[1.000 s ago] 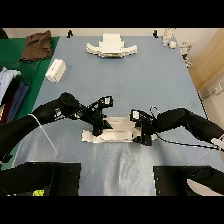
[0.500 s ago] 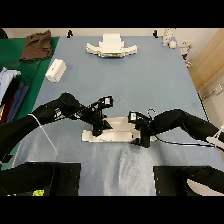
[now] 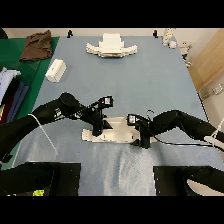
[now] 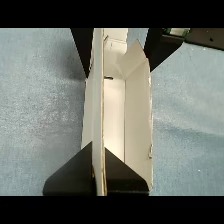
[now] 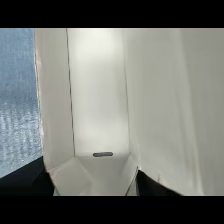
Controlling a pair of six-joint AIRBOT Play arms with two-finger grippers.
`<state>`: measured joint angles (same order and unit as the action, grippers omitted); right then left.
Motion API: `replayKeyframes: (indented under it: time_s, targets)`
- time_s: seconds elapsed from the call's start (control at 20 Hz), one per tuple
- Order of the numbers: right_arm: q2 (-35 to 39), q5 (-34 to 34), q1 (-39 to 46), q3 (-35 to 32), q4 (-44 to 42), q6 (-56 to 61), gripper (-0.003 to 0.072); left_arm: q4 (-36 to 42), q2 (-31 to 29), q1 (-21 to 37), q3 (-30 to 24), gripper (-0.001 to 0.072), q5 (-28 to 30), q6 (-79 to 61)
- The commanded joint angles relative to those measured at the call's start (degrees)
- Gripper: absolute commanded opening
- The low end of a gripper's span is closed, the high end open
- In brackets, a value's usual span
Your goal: Fold the box.
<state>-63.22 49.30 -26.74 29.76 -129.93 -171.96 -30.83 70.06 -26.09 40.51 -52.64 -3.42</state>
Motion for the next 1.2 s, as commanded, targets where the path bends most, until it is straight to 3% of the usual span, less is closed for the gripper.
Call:
replayKeyframes:
  time_s: [0.0,0.6,0.65,0.75,0.85,1.15]
  targets:
    - [0.0,-0.9,0.0,0.0,0.0,-0.1,0.0717,0.0,0.0,0.0,0.0,0.0016,0.0,0.0]
    - [-0.8,-1.3,-0.2,-0.2,-1.2,-0.1,0.0715,0.0,0.0,0.0,0.0,0.0016,0.0,0.0]
    - [-0.9,-1.2,-0.2,-0.2,-1.2,-0.1,0.0665,0.0,0.0,0.0,0.0,0.0017,0.0,0.0]
    - [-1.2,-1.2,-0.2,-0.2,-1.2,-0.1,0.0650,0.0,0.0,0.0,0.0,0.0016,0.0,0.0]
    - [-1.4,-1.2,-0.2,-0.2,-1.2,-0.1,0.0550,0.0,0.0,0.0,0.0,0.0016,0.0,0.0]
    - [-1.3,-1.1,-0.2,-0.1,-1.0,-0.1,0.0550,0.0,0.0,0.0,0.0,0.0016,0.0,0.0]
